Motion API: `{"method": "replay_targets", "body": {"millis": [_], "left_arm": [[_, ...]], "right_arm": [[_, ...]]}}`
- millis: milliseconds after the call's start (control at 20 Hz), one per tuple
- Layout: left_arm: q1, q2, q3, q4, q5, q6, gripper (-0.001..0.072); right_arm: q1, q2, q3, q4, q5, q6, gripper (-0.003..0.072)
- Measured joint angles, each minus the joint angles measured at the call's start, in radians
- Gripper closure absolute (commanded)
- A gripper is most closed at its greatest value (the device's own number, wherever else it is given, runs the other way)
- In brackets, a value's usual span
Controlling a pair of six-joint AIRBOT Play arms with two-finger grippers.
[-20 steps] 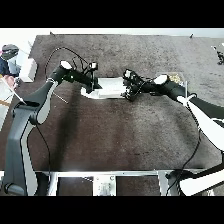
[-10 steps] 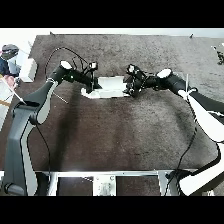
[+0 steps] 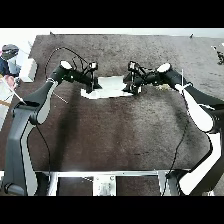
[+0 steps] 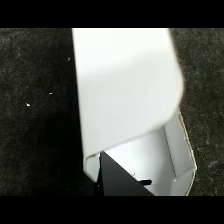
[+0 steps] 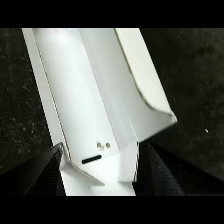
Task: Fold the box and place the chain.
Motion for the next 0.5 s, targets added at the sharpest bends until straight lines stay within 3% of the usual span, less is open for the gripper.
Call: {"method": "replay_targets", "body": {"millis": [500], "left_arm": [[0.000, 0.000, 0.000, 0.000, 0.000, 0.001, 0.0698]], "right_arm": [[-0.003, -0.152, 0.162, 0.002, 0.178, 0.001, 0.0076]]}}
